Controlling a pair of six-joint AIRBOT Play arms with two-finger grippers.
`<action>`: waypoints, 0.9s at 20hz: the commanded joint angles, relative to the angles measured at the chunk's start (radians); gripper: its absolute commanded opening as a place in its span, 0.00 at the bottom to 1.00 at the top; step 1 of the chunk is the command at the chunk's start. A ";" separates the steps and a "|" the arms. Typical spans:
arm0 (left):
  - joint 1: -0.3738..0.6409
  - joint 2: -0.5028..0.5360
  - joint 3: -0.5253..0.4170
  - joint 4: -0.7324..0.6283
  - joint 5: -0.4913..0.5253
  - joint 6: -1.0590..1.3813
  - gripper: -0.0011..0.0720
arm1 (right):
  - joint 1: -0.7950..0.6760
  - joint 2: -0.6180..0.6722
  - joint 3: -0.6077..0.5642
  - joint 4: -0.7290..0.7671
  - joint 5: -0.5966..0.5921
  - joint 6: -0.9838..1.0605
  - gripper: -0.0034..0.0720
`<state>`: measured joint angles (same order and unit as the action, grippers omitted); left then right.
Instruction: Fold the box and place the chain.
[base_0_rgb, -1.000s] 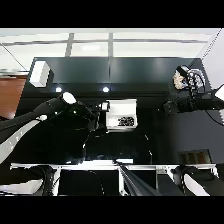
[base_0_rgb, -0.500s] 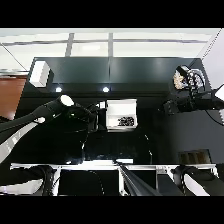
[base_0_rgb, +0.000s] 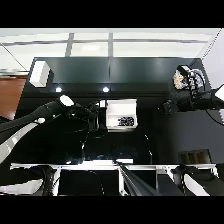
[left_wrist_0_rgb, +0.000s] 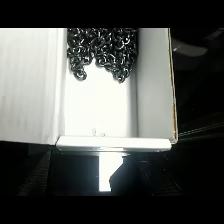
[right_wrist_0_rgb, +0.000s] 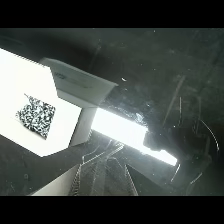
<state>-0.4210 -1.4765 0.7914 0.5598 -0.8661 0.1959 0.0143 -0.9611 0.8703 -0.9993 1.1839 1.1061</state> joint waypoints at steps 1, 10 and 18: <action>-0.002 0.001 0.000 -0.005 0.002 0.006 0.99 | 0.000 0.001 0.000 0.000 -0.002 0.000 0.47; -0.036 0.001 0.001 -0.003 0.047 0.005 0.99 | 0.000 0.001 0.000 0.001 0.002 0.000 0.47; -0.045 -0.008 0.019 -0.044 0.074 0.018 0.97 | 0.000 0.000 0.000 0.001 -0.039 0.000 0.47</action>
<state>-0.4618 -1.4799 0.8005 0.5331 -0.8120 0.2073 0.0143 -0.9611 0.8707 -0.9985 1.1736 1.1061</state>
